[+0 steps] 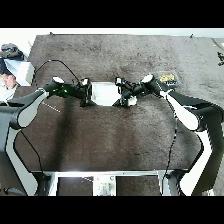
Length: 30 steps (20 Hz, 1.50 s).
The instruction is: Fold the box and place the chain.
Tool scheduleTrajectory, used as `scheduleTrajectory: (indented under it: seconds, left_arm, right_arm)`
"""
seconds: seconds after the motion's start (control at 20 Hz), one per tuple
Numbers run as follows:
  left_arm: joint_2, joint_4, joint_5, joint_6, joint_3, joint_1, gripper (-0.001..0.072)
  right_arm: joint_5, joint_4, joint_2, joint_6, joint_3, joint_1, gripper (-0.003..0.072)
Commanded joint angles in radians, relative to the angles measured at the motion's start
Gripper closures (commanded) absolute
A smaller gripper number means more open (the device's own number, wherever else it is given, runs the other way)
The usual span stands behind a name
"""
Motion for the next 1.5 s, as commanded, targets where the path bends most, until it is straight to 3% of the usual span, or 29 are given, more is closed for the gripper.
scheduleTrajectory:
  seconds: [0.0, 1.0, 1.05, 1.1, 1.45]
  left_arm:
    - [0.000, 0.000, 0.005, 0.000, -0.001, 0.001, 0.0363]
    - [0.002, -0.003, 0.005, 0.000, -0.001, 0.001, 0.0363]
    - [0.002, -0.003, 0.005, 0.000, -0.001, 0.001, 0.0363]
    - [0.002, -0.003, 0.005, 0.000, -0.001, 0.001, 0.0363]
    - [0.002, -0.003, 0.004, 0.000, -0.001, 0.001, 0.0363]
  right_arm:
    - [0.000, 0.000, 0.000, 0.000, 0.000, 0.001, 0.0248]
    - [0.002, 0.000, 0.000, 0.002, 0.000, 0.001, 0.0248]
    - [0.012, -0.007, 0.003, 0.011, 0.000, 0.001, 0.0219]
    - [0.003, -0.008, 0.008, 0.008, 0.000, 0.001, -0.0032]
    - [-0.006, -0.138, 0.069, 0.051, 0.000, -0.022, -0.0031]
